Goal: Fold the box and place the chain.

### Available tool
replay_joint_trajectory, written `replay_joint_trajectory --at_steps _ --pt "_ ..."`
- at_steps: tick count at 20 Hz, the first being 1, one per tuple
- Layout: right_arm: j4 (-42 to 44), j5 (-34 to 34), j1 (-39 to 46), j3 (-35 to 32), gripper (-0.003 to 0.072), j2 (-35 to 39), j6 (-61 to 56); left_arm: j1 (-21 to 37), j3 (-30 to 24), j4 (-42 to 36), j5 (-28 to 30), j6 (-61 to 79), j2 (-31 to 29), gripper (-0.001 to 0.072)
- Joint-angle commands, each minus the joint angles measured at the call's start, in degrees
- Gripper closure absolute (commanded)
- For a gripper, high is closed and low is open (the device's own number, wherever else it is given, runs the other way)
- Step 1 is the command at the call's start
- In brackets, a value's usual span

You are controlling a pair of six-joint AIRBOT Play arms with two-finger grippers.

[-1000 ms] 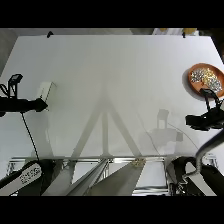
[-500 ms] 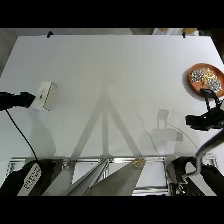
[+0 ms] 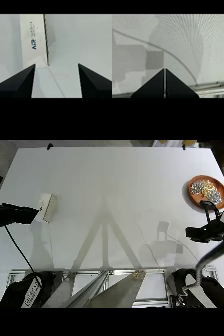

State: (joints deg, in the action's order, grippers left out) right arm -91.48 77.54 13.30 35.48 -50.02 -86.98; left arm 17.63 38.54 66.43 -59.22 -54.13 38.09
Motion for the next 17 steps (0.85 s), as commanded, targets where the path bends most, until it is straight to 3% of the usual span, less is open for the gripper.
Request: replay_joint_trajectory --at_steps 1,17 --pt "0.02 0.02 0.02 -0.02 0.0668 0.02 -0.02 -0.59 -0.02 0.50 -0.13 -0.35 -0.31 0.0148" --pt "0.02 0.02 0.04 -0.02 0.0668 0.02 -0.02 -0.59 -0.09 0.50 0.72 -0.31 -0.28 0.0147"
